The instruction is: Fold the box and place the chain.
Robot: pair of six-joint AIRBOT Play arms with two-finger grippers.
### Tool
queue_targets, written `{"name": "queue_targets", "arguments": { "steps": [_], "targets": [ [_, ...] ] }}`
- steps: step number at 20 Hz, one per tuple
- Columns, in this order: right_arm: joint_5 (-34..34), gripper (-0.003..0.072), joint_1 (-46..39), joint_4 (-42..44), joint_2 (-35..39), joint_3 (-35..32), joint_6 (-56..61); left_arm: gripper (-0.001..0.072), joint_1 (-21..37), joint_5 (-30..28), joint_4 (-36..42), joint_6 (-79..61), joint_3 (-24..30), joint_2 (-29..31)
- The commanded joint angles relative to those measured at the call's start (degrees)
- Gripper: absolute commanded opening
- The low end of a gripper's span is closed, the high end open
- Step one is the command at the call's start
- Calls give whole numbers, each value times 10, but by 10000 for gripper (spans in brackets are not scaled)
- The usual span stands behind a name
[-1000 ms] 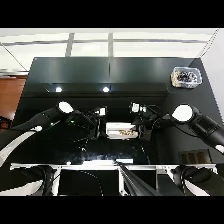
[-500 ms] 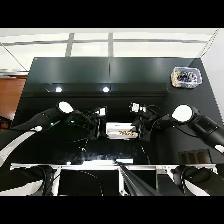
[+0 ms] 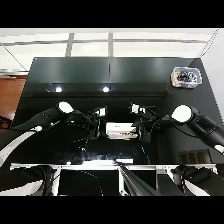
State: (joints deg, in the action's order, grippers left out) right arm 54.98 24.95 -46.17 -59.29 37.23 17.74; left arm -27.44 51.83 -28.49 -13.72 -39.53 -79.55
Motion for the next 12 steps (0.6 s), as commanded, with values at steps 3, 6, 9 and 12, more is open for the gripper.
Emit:
{"name": "queue_targets", "arguments": {
  "steps": [3,6,9,12],
  "targets": [
    [3,276,0,0,0,0,5,483,0,0,0,1,0,0],
    [3,276,0,0,0,0,9,483,0,0,0,1,0,0],
    [4,275,0,0,0,0,24,483,0,0,0,0,0,0],
    [6,275,0,1,0,0,30,483,0,0,0,0,0,0]
  ]
}}
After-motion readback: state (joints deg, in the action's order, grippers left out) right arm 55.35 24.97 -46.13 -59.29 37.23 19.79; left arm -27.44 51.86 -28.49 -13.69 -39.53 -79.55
